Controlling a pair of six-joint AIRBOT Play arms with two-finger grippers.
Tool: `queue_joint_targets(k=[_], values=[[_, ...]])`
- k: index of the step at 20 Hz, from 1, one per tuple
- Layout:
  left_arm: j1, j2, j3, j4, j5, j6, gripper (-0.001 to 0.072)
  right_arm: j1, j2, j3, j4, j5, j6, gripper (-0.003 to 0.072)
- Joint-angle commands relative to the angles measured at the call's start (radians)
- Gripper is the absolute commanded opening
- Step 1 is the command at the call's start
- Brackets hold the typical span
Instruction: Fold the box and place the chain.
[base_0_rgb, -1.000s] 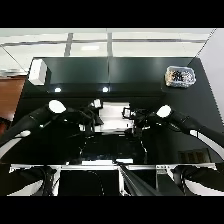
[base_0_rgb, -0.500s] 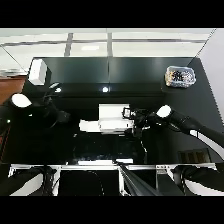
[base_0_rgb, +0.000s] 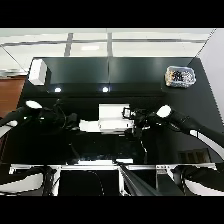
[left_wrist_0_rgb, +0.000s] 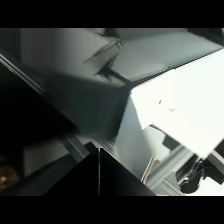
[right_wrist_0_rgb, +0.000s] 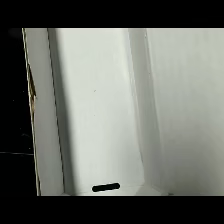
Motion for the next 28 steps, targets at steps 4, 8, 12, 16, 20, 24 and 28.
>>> queue_joint_targets(k=[4, 8, 12, 16, 20, 24, 28], values=[[-0.158, -0.079, 0.137, -0.045, -0.072, 0.103, 0.0026, 0.000, 0.000, 0.001, 0.000, 0.000, 0.000, 0.0097], [-0.158, -0.079, 0.208, -0.048, -0.181, 0.122, 0.0614, 0.000, 0.000, 0.001, 0.000, 0.000, 0.000, 0.0096], [-0.204, -0.079, 0.224, -0.062, -0.155, 0.098, 0.0614, 0.000, 0.000, 0.001, 0.000, 0.000, 0.000, 0.0097], [-0.279, -0.079, 0.231, -0.027, -0.071, -0.001, 0.0614, 0.000, 0.000, 0.001, 0.000, 0.000, 0.000, 0.0096], [-0.351, -0.079, 0.257, 0.051, 0.014, -0.147, 0.0614, 0.000, 0.000, 0.001, 0.000, 0.000, 0.000, 0.0097], [-0.423, -0.079, 0.312, 0.256, 0.048, -0.375, 0.0613, 0.000, 0.000, 0.001, 0.000, 0.001, 0.000, 0.0097], [-0.529, -0.079, 0.373, 0.558, 0.054, -0.686, 0.0601, 0.000, 0.000, 0.001, 0.000, 0.001, 0.000, 0.0096]])
